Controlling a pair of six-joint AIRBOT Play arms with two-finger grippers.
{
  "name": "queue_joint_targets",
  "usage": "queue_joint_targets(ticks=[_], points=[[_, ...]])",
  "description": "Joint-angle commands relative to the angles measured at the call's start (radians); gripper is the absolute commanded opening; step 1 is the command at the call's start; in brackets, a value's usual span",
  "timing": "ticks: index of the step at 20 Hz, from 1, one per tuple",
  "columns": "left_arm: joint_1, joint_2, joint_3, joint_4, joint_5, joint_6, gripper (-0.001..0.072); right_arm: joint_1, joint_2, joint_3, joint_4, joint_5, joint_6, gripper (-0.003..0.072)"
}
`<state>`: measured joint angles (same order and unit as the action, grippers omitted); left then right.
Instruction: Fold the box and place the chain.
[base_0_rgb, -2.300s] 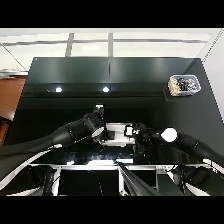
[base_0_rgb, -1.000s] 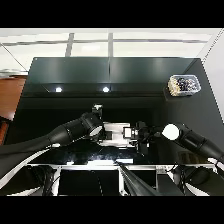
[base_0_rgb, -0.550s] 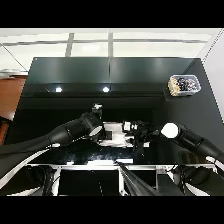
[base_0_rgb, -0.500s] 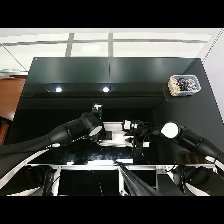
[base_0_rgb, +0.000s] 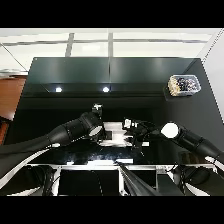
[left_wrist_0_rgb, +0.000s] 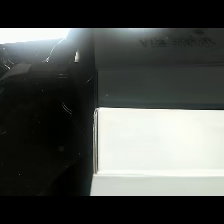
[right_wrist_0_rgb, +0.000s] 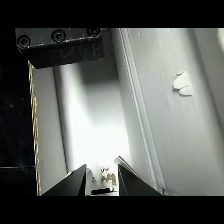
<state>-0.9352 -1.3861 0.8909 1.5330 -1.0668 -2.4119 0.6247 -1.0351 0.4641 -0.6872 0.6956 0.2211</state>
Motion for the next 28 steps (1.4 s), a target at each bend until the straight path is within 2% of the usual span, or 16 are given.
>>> queue_joint_targets(ticks=[1,2,3,10,12,13,14,15,16,17,19,20,23,28], points=[[0.001,-0.001,0.000,0.000,0.000,0.000,0.0032,0.001,0.000,-0.002,-0.001,0.002,0.000,0.0254],[0.001,-0.001,0.000,0.000,0.000,0.000,0.0031,0.001,-0.001,-0.002,-0.001,0.000,0.000,0.0383],[0.001,-0.001,0.000,0.000,0.000,0.000,0.0031,0.001,0.000,-0.002,-0.001,-0.001,0.000,0.0434],[0.001,-0.002,0.000,-0.001,0.000,0.000,0.0031,0.001,0.000,-0.001,-0.001,-0.005,0.000,0.0433],[0.001,-0.002,0.000,-0.001,0.000,0.000,0.0031,0.000,-0.001,-0.002,-0.002,-0.004,0.000,0.0255],[0.001,-0.002,0.000,-0.001,0.000,0.000,0.0031,0.000,0.000,-0.002,-0.002,-0.005,0.000,0.0257],[0.001,-0.002,0.000,-0.001,0.000,0.000,0.0031,0.000,0.000,-0.002,-0.001,-0.006,0.000,0.0390],[0.001,-0.002,0.000,-0.001,0.000,0.000,0.0031,0.000,0.000,-0.001,-0.002,-0.012,0.000,0.0452],[0.001,-0.002,0.000,-0.001,0.000,0.000,0.0031,0.000,0.000,-0.002,-0.001,-0.022,0.000,0.0409],[0.001,-0.002,0.000,-0.001,0.000,0.000,0.0031,0.000,0.000,-0.001,0.005,-0.026,0.000,0.0276],[0.001,-0.003,0.000,0.001,0.000,0.000,0.0031,0.000,0.000,-0.001,0.010,-0.027,0.000,0.0202],[0.001,-0.003,0.000,0.002,0.000,0.000,0.0031,-0.003,0.003,-0.001,0.001,-0.022,0.014,0.0029],[0.001,-0.002,0.000,0.002,0.000,0.000,0.0031,-0.046,0.029,0.003,-0.055,0.005,0.195,0.0024],[0.001,-0.002,0.000,0.002,0.000,0.000,0.0032,-0.316,0.126,0.011,-0.135,0.221,0.612,0.0024]])
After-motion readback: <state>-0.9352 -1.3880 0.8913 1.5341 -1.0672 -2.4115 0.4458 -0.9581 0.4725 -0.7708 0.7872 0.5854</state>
